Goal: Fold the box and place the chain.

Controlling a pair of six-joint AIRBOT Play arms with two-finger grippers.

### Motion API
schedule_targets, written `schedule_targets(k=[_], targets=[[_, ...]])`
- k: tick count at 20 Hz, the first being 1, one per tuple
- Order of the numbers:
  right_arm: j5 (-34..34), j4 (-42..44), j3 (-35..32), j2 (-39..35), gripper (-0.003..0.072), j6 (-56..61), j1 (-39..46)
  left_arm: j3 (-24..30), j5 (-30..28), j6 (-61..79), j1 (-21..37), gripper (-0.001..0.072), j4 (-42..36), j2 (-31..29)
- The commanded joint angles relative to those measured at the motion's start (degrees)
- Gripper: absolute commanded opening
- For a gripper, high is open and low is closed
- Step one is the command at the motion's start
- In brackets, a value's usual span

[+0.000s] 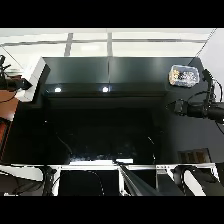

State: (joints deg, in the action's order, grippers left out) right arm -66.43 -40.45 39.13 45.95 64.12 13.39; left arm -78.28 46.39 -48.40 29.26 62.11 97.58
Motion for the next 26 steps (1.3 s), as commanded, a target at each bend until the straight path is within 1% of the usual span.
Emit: schedule_targets(k=[1, 3, 4, 5, 7, 8, 9, 10, 11, 12, 13, 15, 17, 18, 20, 22, 24, 26], targets=[[0.2, 0.1, 0.0, 0.0, 0.0014, 0.0, -0.1, -4.5, 2.8, -2.4, -0.5, 0.0712, 2.2, 1.6], [0.5, 0.1, 0.0, 0.0, 0.0015, -0.1, -0.1, -9.8, 10.4, -8.0, -0.5, 0.0712, 8.0, 1.0], [1.3, 0.4, 0.0, 0.0, 0.0015, -0.1, -0.3, -13.2, 15.2, -10.6, -0.5, 0.0712, 10.5, 0.8], [3.5, 0.4, 0.0, 0.0, 0.0014, -0.2, -1.3, -17.0, 20.2, -13.1, -0.5, 0.0712, 11.9, 0.5], [10.3, 0.4, 0.0, 0.0, 0.0015, -1.6, -5.4, -24.3, 29.5, -19.3, -0.5, 0.0710, 12.1, 0.1], [13.9, 0.4, 0.0, 0.0, 0.0015, -2.3, -8.0, -26.5, 32.2, -22.8, -0.6, 0.0705, 10.8, -0.9], [17.8, 0.3, 0.0, 0.0, 0.0015, -2.6, -11.3, -27.2, 33.4, -25.6, -0.7, 0.0629, 9.4, -2.6], [21.3, 0.3, 0.0, 0.1, 0.0015, -2.7, -14.3, -27.2, 34.6, -27.1, -0.8, 0.0448, 8.1, -4.7], [24.8, 0.3, 0.0, 0.3, 0.0015, -2.6, -17.2, -26.9, 36.1, -27.0, -1.2, 0.0197, 7.0, -6.8], [27.4, 0.3, 0.0, 0.7, 0.0015, -2.6, -19.3, -25.8, 36.9, -26.5, -1.8, 0.0023, 6.0, -9.1], [29.4, 0.1, 0.1, 1.4, 0.0015, -2.6, -20.8, -23.7, 36.7, -26.4, -2.7, 0.0026, 4.7, -11.9], [29.1, -0.7, 0.2, 3.7, 0.0014, -2.6, -21.5, -15.9, 33.3, -25.2, -5.4, 0.0026, 1.5, -18.9], [26.3, -4.4, 1.9, 6.6, 0.0014, -1.7, -21.4, -2.4, 24.4, -21.6, -9.6, 0.0026, -0.7, -28.8], [25.2, -7.7, 3.2, 7.8, 0.0014, 0.1, -21.4, 5.9, 18.8, -20.9, -11.8, 0.0026, -0.7, -34.5], [25.3, -16.5, 5.0, 9.8, 0.0014, 4.1, -20.9, 21.6, 9.3, -20.3, -15.1, 0.0026, -0.7, -44.7], [26.3, -24.8, 5.0, 11.4, 0.0014, 9.2, -18.6, 33.9, 3.8, -20.3, -16.8, 0.0027, -0.7, -53.1], [26.3, -28.9, 4.9, 12.7, 0.0014, 11.5, -15.7, 41.3, 1.2, -20.1, -16.9, 0.0028, -0.7, -59.4], [25.6, -30.0, 4.9, 12.9, 0.0015, 11.5, -13.4, 44.5, -0.3, -19.6, -16.8, 0.0028, 0.0, -63.4]])
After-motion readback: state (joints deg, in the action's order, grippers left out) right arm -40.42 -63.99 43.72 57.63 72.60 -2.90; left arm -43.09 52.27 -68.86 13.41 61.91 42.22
